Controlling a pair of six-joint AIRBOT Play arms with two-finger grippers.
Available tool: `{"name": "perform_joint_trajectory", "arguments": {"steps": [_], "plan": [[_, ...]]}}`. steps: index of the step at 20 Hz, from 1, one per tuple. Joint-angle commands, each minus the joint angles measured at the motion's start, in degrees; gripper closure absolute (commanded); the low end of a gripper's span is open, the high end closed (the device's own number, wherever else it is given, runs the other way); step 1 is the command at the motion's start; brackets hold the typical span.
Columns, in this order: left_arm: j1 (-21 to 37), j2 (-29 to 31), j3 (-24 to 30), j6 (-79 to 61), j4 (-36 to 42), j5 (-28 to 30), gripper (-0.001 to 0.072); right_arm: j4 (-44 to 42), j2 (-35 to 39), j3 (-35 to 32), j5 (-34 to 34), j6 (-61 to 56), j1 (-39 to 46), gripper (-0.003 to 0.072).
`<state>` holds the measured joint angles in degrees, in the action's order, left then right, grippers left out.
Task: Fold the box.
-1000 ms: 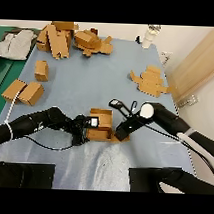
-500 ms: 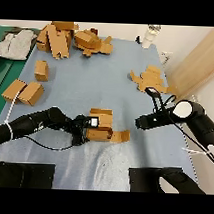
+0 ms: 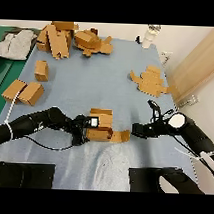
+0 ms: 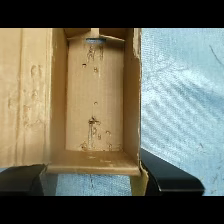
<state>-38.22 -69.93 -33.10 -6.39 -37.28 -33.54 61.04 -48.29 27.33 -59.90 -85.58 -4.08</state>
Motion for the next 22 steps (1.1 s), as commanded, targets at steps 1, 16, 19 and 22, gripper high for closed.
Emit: {"name": "perform_joint_trajectory", "arguments": {"steps": [1, 16, 19, 22], "plan": [[-0.02, -0.02, -0.04, 0.0, 0.0, 0.02, 0.0189, -2.36, 0.04, -1.05, 0.04, -2.95, -0.02, 0.0687], [-0.02, 0.0, -0.04, 0.0, 0.02, 0.0, 0.0189, -3.15, 0.02, -6.75, 6.88, -5.53, -10.88, 0.0688], [-0.02, -0.02, -0.04, 0.0, 0.0, 0.0, 0.0189, -4.07, 0.02, -6.75, 9.01, -5.51, -11.41, 0.0688], [-0.02, 0.0, -0.04, 0.0, 0.0, 0.02, 0.0189, -4.96, 0.02, -6.75, 11.96, -5.51, -13.09, 0.0688]]}}
